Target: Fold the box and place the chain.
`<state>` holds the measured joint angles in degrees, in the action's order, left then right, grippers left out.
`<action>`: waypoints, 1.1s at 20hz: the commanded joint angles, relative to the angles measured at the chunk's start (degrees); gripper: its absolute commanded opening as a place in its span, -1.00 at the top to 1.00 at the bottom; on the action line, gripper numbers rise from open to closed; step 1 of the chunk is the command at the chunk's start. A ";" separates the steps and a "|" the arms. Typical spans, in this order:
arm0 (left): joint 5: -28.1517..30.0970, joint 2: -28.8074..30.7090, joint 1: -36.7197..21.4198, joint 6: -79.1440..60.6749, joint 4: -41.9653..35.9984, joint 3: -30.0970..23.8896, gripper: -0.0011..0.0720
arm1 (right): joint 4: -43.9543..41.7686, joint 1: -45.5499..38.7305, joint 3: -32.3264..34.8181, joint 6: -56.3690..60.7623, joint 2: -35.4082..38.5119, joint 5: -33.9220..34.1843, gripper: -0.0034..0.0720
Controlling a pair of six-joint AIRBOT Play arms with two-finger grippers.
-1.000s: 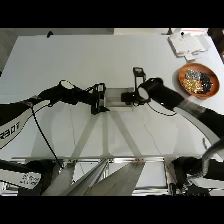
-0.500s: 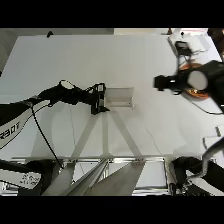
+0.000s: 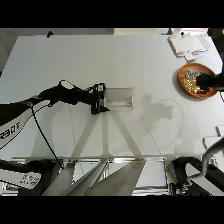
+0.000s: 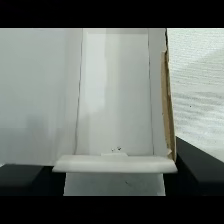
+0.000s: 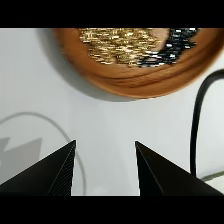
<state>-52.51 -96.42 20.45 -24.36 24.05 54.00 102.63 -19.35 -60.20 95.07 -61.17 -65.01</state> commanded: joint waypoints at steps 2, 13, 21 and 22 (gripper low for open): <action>0.00 0.02 0.00 0.00 0.00 0.04 0.50 | -0.28 -7.13 -0.02 -2.62 -6.40 6.64 -0.21; 0.00 0.02 0.00 0.00 0.00 0.04 0.50 | -1.31 -7.56 -4.52 0.31 -30.47 23.89 -0.20; 0.00 0.02 0.00 0.00 0.00 0.07 0.50 | -1.38 -7.48 -6.71 0.85 -33.14 22.23 0.89; -0.02 0.02 0.00 0.00 0.00 0.04 0.50 | -1.36 -7.37 -6.71 0.26 -32.28 21.90 0.89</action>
<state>-52.49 -96.42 20.45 -24.34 24.03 54.00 101.38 -26.85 -66.63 95.94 -93.80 -41.85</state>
